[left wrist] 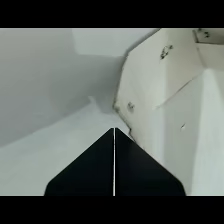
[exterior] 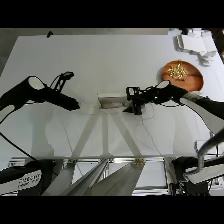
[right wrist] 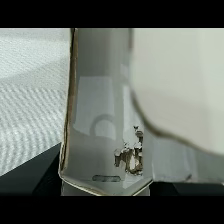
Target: Fold the box and place the chain.
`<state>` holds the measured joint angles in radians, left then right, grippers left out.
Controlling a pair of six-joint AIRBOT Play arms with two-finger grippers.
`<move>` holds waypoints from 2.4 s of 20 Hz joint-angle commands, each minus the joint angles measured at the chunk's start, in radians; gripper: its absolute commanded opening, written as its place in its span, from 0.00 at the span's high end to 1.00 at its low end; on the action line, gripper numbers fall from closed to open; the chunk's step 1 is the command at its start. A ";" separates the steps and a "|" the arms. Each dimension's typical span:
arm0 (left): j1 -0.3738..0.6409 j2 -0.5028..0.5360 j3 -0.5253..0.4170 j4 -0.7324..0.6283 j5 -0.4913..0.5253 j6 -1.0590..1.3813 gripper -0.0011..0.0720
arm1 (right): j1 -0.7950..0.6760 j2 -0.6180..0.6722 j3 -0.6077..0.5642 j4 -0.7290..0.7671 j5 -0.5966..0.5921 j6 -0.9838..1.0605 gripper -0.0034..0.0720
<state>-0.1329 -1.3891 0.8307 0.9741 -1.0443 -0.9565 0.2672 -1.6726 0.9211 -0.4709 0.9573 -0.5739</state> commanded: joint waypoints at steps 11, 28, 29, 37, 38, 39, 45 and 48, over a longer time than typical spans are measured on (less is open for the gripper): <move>-0.077 -0.053 -0.005 -0.290 0.034 -0.031 0.73 | 0.000 0.000 0.001 0.000 0.000 0.000 0.41; -0.077 -0.054 -0.005 -0.446 0.016 0.086 0.32 | 0.000 0.000 0.001 0.000 0.000 0.000 0.41; -0.084 -0.054 -0.005 -0.443 0.038 0.067 0.20 | 0.000 0.000 0.001 0.000 0.000 0.000 0.41; -0.214 -0.055 -0.004 -0.281 0.301 -0.102 0.21 | 0.000 0.000 0.001 0.000 0.000 0.000 0.41; -0.229 -0.055 -0.004 -0.218 0.319 -0.157 0.21 | 0.000 0.000 0.001 0.000 0.000 0.000 0.41; -0.244 -0.055 -0.004 -0.151 0.328 -0.205 0.21 | 0.000 0.000 0.001 0.000 0.000 0.000 0.41; -0.299 -0.055 0.077 0.153 0.296 -0.480 0.21 | 0.000 0.000 0.001 0.000 0.000 0.000 0.41; -0.343 -0.055 0.148 0.270 0.203 -0.601 0.17 | 0.000 0.000 0.001 0.000 0.000 0.000 0.41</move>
<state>-0.4408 -1.4437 0.9234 1.0996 -0.7731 -1.4120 0.2676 -1.6726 0.9215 -0.4698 0.9573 -0.5732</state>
